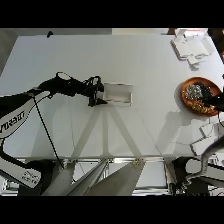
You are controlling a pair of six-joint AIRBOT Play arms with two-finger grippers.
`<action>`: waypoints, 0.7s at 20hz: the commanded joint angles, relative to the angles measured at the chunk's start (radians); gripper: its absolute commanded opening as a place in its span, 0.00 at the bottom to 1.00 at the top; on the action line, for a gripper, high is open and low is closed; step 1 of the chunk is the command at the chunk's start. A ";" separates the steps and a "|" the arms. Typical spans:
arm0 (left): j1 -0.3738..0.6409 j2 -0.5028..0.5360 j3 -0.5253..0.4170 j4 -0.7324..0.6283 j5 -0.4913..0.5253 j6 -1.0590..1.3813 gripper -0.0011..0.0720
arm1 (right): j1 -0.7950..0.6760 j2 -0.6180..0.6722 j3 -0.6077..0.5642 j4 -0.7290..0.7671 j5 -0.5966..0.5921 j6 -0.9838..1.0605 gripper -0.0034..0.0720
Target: Fold the box and place the chain.
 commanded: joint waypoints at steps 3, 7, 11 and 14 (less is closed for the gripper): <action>0.000 0.000 0.001 0.000 0.000 0.000 0.53 | 0.000 -0.016 -0.001 0.029 -0.050 -0.003 0.68; 0.000 0.000 0.001 0.000 0.000 0.000 0.53 | 0.000 -0.050 -0.001 0.081 -0.048 -0.003 0.68; 0.000 0.000 0.001 0.000 0.000 0.000 0.53 | 0.001 -0.086 -0.001 0.111 -0.028 -0.003 0.55; 0.000 0.000 0.001 0.000 0.000 0.000 0.53 | 0.001 -0.086 -0.001 0.110 -0.009 -0.003 0.14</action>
